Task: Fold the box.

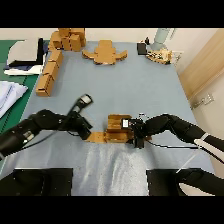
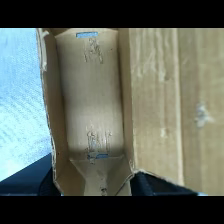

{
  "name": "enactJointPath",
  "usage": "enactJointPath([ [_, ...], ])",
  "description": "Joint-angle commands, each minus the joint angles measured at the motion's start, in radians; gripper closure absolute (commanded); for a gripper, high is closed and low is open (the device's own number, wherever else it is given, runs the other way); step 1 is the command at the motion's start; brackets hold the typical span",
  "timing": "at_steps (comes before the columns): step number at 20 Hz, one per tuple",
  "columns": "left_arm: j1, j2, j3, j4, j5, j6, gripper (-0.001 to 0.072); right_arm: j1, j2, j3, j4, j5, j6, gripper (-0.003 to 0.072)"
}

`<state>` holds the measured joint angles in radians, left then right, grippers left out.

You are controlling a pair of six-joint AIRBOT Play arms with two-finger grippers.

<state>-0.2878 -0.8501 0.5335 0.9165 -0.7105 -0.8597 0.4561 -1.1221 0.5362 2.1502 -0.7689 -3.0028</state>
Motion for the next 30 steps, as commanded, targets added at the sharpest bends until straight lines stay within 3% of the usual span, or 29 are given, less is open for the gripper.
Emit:
enactJointPath([
  [1,0.167,0.074,-0.014,0.236,-0.250,-0.587,0.0695,0.000,0.000,0.000,0.000,0.000,0.000,0.0188],
  [5,0.222,-0.020,-0.059,0.046,-0.285,-0.592,0.0695,0.000,0.000,0.000,0.000,0.000,0.000,0.0188],
  [9,0.123,-0.156,-0.061,-0.121,-0.168,-0.506,0.0696,0.000,0.000,0.000,0.000,0.000,0.000,0.0188],
  [12,0.050,-0.232,-0.061,-0.162,-0.075,-0.490,0.0696,0.000,0.000,0.000,0.000,0.000,0.000,0.0188],
  [20,-0.027,-0.247,-0.058,-0.320,0.031,-0.359,0.0696,0.000,0.000,0.000,0.000,0.000,0.000,0.0188],
  [29,-0.092,-0.247,0.016,-0.401,-0.023,-0.319,0.0692,0.000,0.000,0.000,0.000,0.000,0.000,0.0188],
  [30,-0.091,-0.247,0.030,-0.401,-0.025,-0.321,0.0551,0.000,0.000,0.000,0.000,0.000,0.000,0.0188],
])
